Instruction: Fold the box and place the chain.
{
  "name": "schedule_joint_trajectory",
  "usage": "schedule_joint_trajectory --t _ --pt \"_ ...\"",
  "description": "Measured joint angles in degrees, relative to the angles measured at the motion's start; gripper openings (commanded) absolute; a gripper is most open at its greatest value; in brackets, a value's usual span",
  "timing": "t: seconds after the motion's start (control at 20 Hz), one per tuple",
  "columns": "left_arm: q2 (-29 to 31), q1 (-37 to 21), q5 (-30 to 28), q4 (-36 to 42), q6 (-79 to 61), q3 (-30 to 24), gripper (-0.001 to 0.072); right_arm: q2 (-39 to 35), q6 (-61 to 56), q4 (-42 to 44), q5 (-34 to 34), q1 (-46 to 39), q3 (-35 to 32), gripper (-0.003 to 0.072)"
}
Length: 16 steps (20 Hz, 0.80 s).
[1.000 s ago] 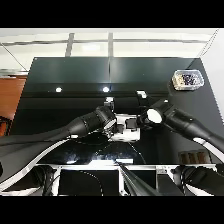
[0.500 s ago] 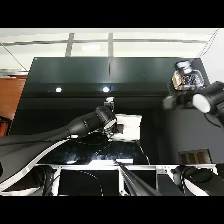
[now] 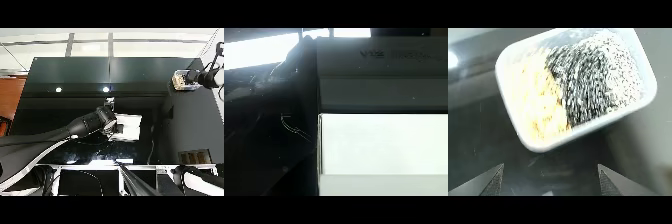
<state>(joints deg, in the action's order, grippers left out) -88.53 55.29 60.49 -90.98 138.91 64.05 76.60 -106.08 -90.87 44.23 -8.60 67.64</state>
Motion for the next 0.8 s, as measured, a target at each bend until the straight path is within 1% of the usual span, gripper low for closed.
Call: schedule_joint_trajectory --t 0.05,0.2,0.35,0.55,0.8 --pt "0.0 0.0 0.0 -0.1 0.0 0.0 0.0031 3.9 -0.3 3.8 2.5 -1.3 4.3 0.0509" --pt "0.0 0.0 0.0 -0.3 0.0 0.0 0.0031 14.0 -2.9 12.0 9.9 -3.6 16.1 0.0506" --pt "0.0 0.0 0.0 -0.5 0.0 0.0 0.0031 19.3 -7.6 14.2 13.2 -4.4 21.7 0.0506" --pt "0.0 0.0 0.1 -0.5 0.0 0.0 0.0031 23.3 -10.9 14.6 15.1 -4.7 24.2 0.0506" --pt "0.0 0.0 0.1 -0.5 0.0 0.0 0.0031 26.3 -12.1 14.3 15.2 -4.8 25.0 0.0506"
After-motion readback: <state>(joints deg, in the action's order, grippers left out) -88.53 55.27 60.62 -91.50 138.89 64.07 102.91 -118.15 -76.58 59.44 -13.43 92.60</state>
